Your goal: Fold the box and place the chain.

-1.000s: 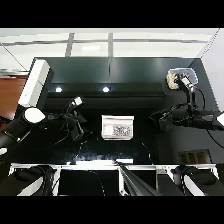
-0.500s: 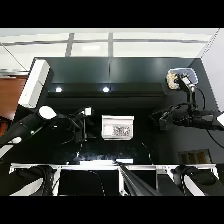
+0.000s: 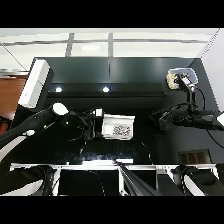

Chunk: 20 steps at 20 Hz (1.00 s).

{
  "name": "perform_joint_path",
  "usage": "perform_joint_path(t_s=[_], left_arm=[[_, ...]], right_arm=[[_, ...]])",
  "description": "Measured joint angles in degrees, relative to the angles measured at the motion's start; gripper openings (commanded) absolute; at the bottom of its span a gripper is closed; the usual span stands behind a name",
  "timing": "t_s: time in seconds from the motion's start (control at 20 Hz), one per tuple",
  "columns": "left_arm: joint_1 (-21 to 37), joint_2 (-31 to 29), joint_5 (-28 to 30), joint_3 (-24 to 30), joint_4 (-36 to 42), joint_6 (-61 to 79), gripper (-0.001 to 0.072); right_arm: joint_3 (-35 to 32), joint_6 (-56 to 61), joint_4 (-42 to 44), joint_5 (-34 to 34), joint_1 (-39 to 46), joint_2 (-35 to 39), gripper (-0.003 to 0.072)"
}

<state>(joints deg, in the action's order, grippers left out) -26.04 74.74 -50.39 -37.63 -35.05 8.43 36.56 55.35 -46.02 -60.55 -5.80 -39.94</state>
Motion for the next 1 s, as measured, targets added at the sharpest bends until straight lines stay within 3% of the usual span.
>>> perform_joint_path(t_s=[1.0], left_arm=[[-2.8,1.7,-0.7,-1.5,-3.5,-0.9,0.0703]], right_arm=[[0.0,0.0,0.1,3.0,0.0,-0.1,0.0292]])
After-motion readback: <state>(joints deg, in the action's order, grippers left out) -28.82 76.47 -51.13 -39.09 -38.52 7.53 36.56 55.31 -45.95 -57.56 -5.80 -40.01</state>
